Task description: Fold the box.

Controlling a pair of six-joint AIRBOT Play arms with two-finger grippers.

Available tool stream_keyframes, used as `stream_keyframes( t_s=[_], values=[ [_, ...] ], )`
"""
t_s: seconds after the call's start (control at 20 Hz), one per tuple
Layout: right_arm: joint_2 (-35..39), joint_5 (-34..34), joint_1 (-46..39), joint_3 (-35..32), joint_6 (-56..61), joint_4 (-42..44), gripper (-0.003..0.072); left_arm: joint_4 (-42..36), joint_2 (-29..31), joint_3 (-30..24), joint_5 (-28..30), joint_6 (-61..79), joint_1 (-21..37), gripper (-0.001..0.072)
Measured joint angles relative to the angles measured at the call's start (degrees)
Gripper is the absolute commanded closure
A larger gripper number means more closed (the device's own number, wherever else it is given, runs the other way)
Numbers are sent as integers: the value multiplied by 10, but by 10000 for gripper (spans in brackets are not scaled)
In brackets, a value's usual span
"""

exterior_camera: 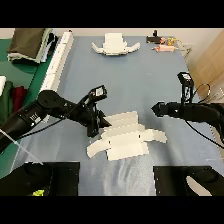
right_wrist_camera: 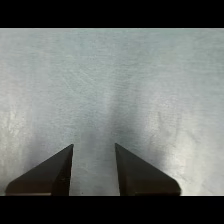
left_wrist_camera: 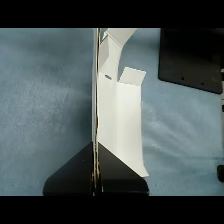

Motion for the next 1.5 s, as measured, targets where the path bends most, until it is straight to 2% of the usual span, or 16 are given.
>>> stream_keyframes(
  t_s=[0.15,0.35,0.55,0.7,0.9,1.2,1.5],
  values=[
    [0,2,0,0,0,0,272,-21,-10,18,-37,38,20,698],
    [0,3,0,0,0,0,272,-10,-13,26,-49,75,21,700],
    [0,3,0,0,0,0,272,30,-4,8,21,98,-19,701],
    [0,3,0,0,0,2,272,42,19,-32,99,111,-54,701],
    [0,5,0,0,0,2,272,49,55,-81,162,111,-96,700],
    [0,7,0,0,0,2,272,63,65,-111,199,46,-127,700],
    [0,8,0,0,-2,4,272,84,47,-101,204,-15,-130,699]
  ],
)
